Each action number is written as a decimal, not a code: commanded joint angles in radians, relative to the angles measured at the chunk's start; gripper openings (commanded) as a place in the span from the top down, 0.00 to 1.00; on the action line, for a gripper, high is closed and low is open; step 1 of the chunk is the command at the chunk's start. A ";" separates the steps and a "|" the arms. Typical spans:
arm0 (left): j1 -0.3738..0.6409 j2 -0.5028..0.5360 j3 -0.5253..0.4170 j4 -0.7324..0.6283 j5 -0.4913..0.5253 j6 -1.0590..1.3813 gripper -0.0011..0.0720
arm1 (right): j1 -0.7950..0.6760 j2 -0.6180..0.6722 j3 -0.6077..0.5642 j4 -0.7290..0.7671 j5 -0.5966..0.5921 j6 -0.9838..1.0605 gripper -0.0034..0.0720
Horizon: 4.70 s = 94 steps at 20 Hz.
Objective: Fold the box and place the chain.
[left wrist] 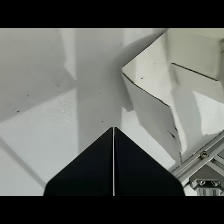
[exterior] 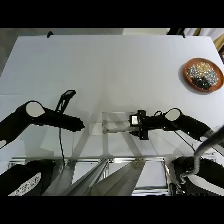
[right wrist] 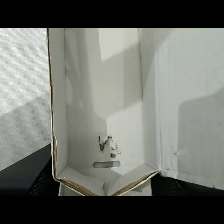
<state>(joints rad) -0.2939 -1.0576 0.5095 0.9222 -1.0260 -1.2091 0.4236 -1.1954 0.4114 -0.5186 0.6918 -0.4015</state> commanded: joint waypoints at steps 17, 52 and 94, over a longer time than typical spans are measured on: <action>-0.135 -0.064 0.000 -0.333 0.103 0.177 0.97 | 0.000 0.000 0.000 0.000 0.000 0.000 0.45; -0.389 -0.126 0.141 -0.015 0.281 -0.394 0.53 | 0.000 0.000 0.000 0.000 0.000 0.000 0.45; -0.610 -0.351 0.364 0.384 0.079 -1.226 0.96 | 0.000 0.001 0.000 0.000 0.000 0.000 0.44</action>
<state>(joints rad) -0.9024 -1.4109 0.8726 1.3197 -0.9318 -2.4161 0.4236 -1.1954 0.4114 -0.5190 0.6926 -0.4015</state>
